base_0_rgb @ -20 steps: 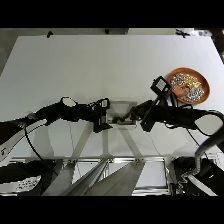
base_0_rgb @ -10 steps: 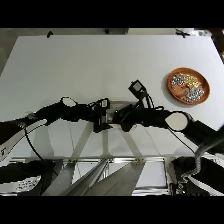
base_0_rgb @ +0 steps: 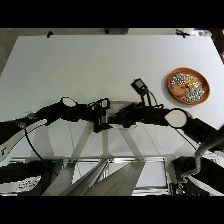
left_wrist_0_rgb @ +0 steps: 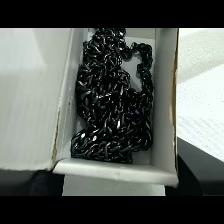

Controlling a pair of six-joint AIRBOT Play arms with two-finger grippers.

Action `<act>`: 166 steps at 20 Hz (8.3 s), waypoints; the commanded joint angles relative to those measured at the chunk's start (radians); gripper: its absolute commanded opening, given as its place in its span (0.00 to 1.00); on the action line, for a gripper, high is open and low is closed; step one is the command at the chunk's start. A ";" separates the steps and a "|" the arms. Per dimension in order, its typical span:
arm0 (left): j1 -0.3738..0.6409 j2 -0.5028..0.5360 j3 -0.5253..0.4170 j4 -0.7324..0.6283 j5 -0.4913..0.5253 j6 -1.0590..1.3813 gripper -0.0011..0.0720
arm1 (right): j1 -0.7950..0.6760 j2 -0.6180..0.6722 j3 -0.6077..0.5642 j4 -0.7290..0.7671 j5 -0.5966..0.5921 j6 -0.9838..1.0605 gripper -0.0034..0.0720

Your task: Fold the box and place the chain.

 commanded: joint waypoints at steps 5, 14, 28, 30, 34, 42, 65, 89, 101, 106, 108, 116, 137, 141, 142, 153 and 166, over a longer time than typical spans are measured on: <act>0.001 0.001 0.001 0.000 0.000 0.000 0.03 | -0.346 0.183 -0.015 -0.448 0.428 0.007 0.36; 0.001 0.001 0.001 0.000 0.000 0.000 0.03 | -0.398 0.180 -0.272 -0.234 0.215 -0.845 0.36; 0.001 0.001 0.001 0.000 0.000 0.000 0.03 | -0.227 -0.067 -0.278 0.034 -0.036 -1.080 0.36; 0.001 0.001 0.001 0.000 0.000 0.000 0.03 | -0.227 -0.067 -0.277 0.079 -0.035 -1.152 0.36; 0.001 0.001 0.001 0.000 0.000 0.000 0.03 | -0.229 -0.067 -0.271 0.131 -0.034 -1.264 0.36; 0.001 0.001 0.001 0.000 0.000 0.000 0.03 | -0.277 -0.067 -0.247 0.128 -0.002 -1.300 0.36; 0.001 0.001 0.001 0.000 0.000 0.000 0.03 | -0.276 -0.067 -0.235 0.136 0.045 -1.464 0.08; 0.001 0.001 0.001 0.000 0.000 0.000 0.03 | -0.275 0.293 -0.149 0.015 0.277 -0.919 0.06; 0.001 0.001 0.001 0.000 0.000 0.000 0.03 | -0.119 0.079 -0.118 0.160 0.153 -0.699 0.06; 0.001 0.001 0.001 0.000 0.000 0.000 0.03 | -0.056 -0.080 -0.103 0.159 0.032 -0.554 0.13; 0.001 0.001 0.001 0.000 0.000 0.000 0.03 | -0.056 -0.079 -0.093 0.160 0.039 -0.542 0.20; 0.001 0.001 0.001 0.000 0.000 0.000 0.03 | -0.134 -0.079 0.118 -0.211 0.301 -0.292 0.29; 0.001 0.001 0.001 0.000 0.000 0.000 0.03 | -0.198 -0.611 0.676 -0.269 0.846 -0.451 0.05; 0.001 0.001 0.001 0.000 0.000 0.000 0.03 | -0.153 -0.608 0.672 -0.284 0.914 -0.478 0.05; 0.001 0.001 0.001 0.000 0.000 0.000 0.03 | -0.143 -0.607 0.668 -0.287 0.912 -0.478 0.05; 0.001 0.001 0.001 0.000 0.000 0.000 0.03 | -0.053 -0.362 0.410 -0.388 0.588 -0.477 0.68; 0.001 0.001 0.001 0.000 0.000 0.000 0.03 | 0.007 -0.360 0.397 -0.333 0.567 -0.465 0.55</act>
